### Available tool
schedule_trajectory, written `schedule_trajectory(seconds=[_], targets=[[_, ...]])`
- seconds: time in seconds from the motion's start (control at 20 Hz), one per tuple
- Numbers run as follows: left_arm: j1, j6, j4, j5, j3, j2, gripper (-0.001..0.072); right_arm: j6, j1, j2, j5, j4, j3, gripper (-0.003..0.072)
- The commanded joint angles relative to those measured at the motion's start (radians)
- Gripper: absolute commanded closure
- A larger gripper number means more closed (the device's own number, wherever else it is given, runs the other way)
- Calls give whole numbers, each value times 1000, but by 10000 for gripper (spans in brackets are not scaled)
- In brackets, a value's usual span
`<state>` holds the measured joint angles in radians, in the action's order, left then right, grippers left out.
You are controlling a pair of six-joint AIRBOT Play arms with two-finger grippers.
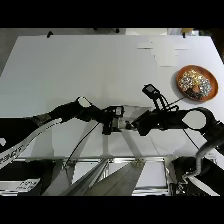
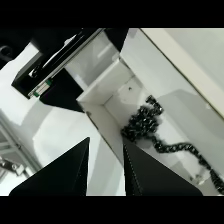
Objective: Fold the box and place the chain.
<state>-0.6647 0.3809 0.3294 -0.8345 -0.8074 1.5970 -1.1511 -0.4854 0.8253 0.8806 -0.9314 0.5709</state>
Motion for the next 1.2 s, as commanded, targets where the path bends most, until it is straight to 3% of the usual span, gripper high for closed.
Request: schedule_trajectory(seconds=[0.0, 0.1, 0.2, 0.25, 0.35, 0.45, 0.75, 0.8, 0.9, 1.15], targets=[[0, 0, 0, 0, -1, -1, 575, 1, 26, 5, -7, -16, 48, 445], [0, 0, 0, 0, -1, -1, 575, 0, 68, 3, 33, -38, 138, 448], [0, 0, 0, 0, -1, -1, 575, -12, 127, 3, 18, -113, 223, 530], [0, 0, 0, 0, -1, -1, 575, -50, 163, 3, -4, -167, 245, 530], [0, 0, 0, 0, -1, -1, 575, -140, 245, 13, -21, -322, 249, 532], [0, 0, 0, 0, -1, -1, 575, -243, 312, 54, -5, -454, 244, 663], [0, 0, 0, 0, -1, -1, 575, -293, 373, 219, 18, -481, 162, 669], [0, 0, 0, 0, -1, -1, 575, -293, 373, 234, 18, -493, 153, 659], [0, 0, 0, 0, -1, -1, 575, -333, 373, 251, 13, -529, 145, 398], [0, 0, 0, 0, -1, -1, 575, -378, 373, 277, 19, -576, 143, 391]])
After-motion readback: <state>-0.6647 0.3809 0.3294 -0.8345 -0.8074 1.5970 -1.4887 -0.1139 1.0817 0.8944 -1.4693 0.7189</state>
